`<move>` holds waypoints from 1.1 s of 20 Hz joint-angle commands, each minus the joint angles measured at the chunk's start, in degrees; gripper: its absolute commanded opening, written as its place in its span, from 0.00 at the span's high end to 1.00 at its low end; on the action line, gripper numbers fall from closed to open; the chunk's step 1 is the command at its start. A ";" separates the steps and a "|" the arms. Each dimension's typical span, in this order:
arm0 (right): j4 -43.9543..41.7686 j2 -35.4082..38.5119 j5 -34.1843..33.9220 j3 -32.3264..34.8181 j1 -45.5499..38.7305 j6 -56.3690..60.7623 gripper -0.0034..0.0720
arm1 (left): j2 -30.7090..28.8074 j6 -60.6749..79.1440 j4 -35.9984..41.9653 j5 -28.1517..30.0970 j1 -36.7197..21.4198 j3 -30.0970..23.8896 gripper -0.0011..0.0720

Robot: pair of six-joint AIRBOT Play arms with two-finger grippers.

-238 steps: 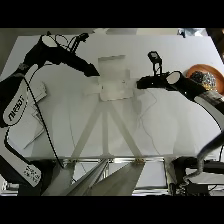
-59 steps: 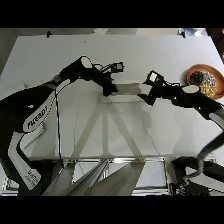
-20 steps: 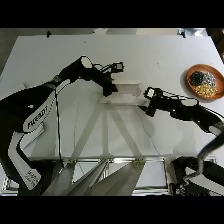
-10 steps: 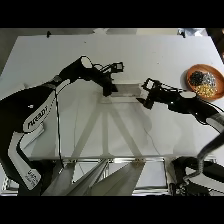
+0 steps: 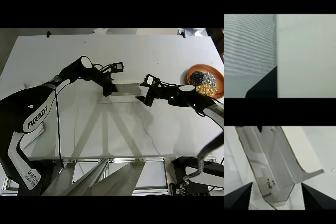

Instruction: Fold the box and place the chain.

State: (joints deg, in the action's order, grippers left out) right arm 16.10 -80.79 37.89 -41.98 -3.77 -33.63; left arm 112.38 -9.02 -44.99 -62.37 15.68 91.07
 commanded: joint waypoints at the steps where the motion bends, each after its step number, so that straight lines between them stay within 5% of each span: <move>1: 2.60 -3.32 3.41 -3.67 -0.17 2.62 0.05 | 0.04 0.02 0.00 -0.04 0.04 0.00 0.97; 10: 12.13 -9.70 11.61 -7.08 -0.11 11.26 0.05 | 0.04 0.02 0.00 -0.04 0.04 0.00 0.97; 22: 10.10 -10.78 10.73 -7.13 -0.17 8.41 0.05 | 0.04 0.02 0.00 -0.04 0.04 0.00 0.97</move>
State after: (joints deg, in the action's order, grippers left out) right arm 26.61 -91.20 48.47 -49.04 -3.92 -24.71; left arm 112.38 -8.95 -45.01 -62.50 15.70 91.07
